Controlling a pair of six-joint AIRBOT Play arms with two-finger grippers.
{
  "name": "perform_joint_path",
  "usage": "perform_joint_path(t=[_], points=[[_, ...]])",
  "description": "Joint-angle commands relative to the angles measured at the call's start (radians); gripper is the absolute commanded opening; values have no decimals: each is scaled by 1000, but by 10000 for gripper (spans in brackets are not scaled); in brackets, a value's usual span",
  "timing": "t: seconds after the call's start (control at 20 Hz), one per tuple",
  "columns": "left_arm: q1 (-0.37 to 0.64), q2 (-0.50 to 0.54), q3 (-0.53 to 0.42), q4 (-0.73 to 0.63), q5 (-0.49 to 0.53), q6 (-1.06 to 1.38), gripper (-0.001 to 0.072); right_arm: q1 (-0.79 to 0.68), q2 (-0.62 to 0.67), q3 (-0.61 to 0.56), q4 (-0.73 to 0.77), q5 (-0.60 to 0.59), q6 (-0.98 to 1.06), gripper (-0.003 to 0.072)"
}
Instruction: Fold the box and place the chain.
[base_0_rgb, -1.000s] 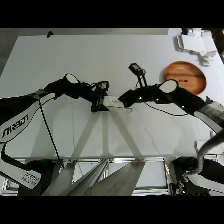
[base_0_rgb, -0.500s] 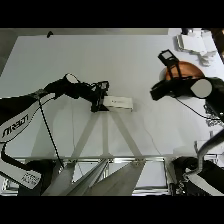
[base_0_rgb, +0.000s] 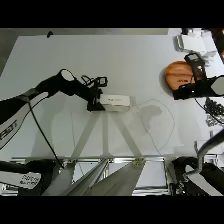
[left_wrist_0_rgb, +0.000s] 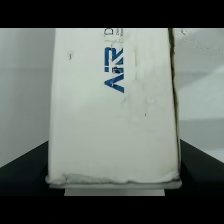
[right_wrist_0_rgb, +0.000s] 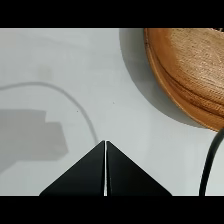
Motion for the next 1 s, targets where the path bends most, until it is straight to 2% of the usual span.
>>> perform_joint_path(t=[0.0, 0.15, 0.25, 0.4, 0.55, 0.65, 0.8, 0.95], points=[[18, 198, 1, 389, -19, -414, 9, -11, 1, 1, 2, -7, 5, 9], [59, 388, 1, 690, -33, -644, 10, -11, 1, 1, 3, -21, 5, 9], [113, 504, 1, 809, -9, -739, 9, -11, 1, 1, 3, -21, 5, 9], [250, 651, 1, 809, 126, -876, 7, -11, 1, 1, 3, -21, 5, 9], [388, 740, -18, 712, 377, -1094, 3, -11, 1, 1, 3, -21, 5, 9], [432, 780, -114, 706, 563, -1243, 2, -11, 2, 1, 3, -22, 5, 9], [439, 785, -395, 707, 764, -1367, 2, -11, 2, 1, 3, -23, 5, 9], [441, 713, -661, 770, 914, -1365, 3, -11, 2, 1, 3, -23, 5, 9]])
